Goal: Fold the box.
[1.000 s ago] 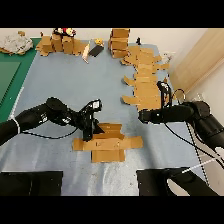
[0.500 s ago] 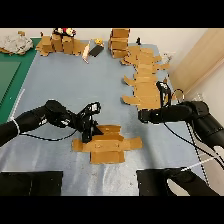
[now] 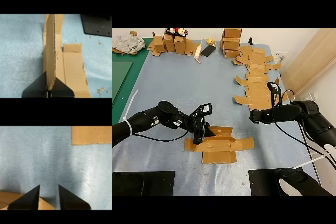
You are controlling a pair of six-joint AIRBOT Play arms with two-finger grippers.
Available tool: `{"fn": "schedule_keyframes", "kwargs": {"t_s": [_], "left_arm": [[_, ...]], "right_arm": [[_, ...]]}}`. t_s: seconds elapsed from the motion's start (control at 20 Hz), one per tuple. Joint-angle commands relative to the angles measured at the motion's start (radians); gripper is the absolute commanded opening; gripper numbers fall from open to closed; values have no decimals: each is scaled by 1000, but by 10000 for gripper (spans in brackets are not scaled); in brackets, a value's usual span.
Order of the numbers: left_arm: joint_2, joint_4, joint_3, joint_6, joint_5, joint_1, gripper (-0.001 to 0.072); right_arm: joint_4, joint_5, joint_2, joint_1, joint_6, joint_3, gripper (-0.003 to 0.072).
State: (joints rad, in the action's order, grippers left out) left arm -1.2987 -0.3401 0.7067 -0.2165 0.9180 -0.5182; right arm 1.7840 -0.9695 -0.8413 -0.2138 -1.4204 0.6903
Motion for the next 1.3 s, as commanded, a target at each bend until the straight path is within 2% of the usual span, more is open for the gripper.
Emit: {"fn": "schedule_keyframes", "kwargs": {"t_s": [0.0, 0.1, 0.15, 0.3, 0.45, 0.7, 0.85, 1.0, 1.1, 1.15, 1.2, 1.25], "left_arm": [[-2, -3, 1, 8, 14, 0, 11], [-2, 4, 1, 7, 14, 0, 11], [-2, 3, 1, 7, 15, 0, 12], [-2, 3, 1, 7, 15, 0, 11], [-2, 3, 1, 7, 15, 0, 11], [-2, 3, 1, 7, 16, 0, 11], [-2, 3, 1, 7, 16, 0, 11], [-2, 3, 1, 7, 16, 0, 11], [-2, 3, 1, 7, 16, 0, 12], [-2, 3, 1, 7, 18, 0, 11], [-2, 3, 1, 7, 17, 0, 11], [-2, 3, 1, 7, 16, 1, 12]], "right_arm": [[14, 0, -1, 0, -10, 0, 276], [36, -6, -1, 0, -35, 0, 78], [47, -14, -1, -3, -59, 0, 8], [45, -41, 2, -53, -61, 0, 7], [18, -119, 9, -188, -32, -11, 7], [-185, -157, 122, -561, 311, -144, 6], [-256, -142, 176, -807, 313, -206, 6], [-369, -95, 173, -1066, 242, -244, 6], [-557, -67, 174, -1205, 242, -259, 10], [-628, -40, 173, -1247, 242, -261, 114], [-665, 3, 173, -1262, 241, -261, 373], [-676, 43, 169, -1265, 240, -261, 461]]}}
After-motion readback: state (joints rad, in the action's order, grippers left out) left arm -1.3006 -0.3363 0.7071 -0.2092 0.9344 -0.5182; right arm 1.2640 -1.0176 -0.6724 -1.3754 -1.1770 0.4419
